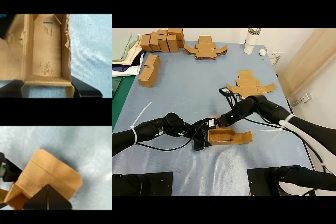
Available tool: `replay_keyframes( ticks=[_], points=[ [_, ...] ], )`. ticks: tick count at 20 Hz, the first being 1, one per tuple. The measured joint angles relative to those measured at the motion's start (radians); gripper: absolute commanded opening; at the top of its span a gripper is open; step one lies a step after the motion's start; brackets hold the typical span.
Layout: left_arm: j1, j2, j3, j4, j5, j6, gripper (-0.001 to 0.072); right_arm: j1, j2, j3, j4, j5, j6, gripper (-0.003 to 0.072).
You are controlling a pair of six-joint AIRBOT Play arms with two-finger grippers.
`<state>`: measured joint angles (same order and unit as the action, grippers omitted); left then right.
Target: Fold the box.
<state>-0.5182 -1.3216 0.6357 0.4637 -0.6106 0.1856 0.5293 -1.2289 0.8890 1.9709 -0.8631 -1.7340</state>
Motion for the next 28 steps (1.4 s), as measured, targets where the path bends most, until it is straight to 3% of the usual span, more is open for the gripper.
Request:
replay_keyframes(
  ticks=[5, 7, 8, 10, 11, 14, 21, 23, 25, 26, 28],
  points=[
    [0.000, 0.000, 0.000, 0.000, 0.000, 0.000, 0.0372, -0.033, 0.189, 0.018, -0.128, -0.126, -0.004, 0.0002],
    [0.000, 0.000, 0.000, 0.000, 0.000, 0.000, 0.0372, -0.037, 0.276, -0.029, -0.138, -0.218, -0.048, 0.0002],
    [0.000, 0.000, 0.000, 0.000, 0.000, 0.000, 0.0372, -0.036, 0.325, -0.070, -0.114, -0.267, -0.097, 0.0039],
    [0.000, 0.000, 0.000, 0.000, 0.000, 0.000, 0.0372, -0.025, 0.415, -0.168, -0.053, -0.345, -0.203, 0.0530],
    [0.000, 0.000, 0.000, 0.000, 0.000, 0.000, 0.0372, -0.022, 0.454, -0.222, -0.043, -0.363, -0.253, 0.0601],
    [0.000, 0.000, 0.000, 0.000, 0.000, 0.000, 0.0372, -0.014, 0.510, -0.348, -0.093, -0.330, -0.394, 0.0601],
    [0.000, 0.000, 0.000, 0.000, 0.000, 0.000, 0.0372, -0.011, 0.438, -0.434, -0.184, -0.016, -0.669, 0.0599],
    [0.000, 0.000, 0.000, 0.000, 0.000, 0.000, 0.0372, -0.011, 0.412, -0.439, -0.161, 0.044, -0.747, 0.0538],
    [0.000, 0.000, 0.000, 0.000, 0.000, 0.000, 0.0372, -0.011, 0.397, -0.441, -0.130, 0.082, -0.817, 0.0331],
    [0.000, 0.000, 0.000, 0.000, 0.000, 0.000, 0.0372, -0.011, 0.393, -0.442, -0.119, 0.095, -0.845, 0.0273],
    [0.000, 0.000, 0.000, 0.000, -0.001, 0.000, 0.0372, -0.011, 0.387, -0.443, -0.099, 0.116, -0.890, 0.0260]
  ],
)
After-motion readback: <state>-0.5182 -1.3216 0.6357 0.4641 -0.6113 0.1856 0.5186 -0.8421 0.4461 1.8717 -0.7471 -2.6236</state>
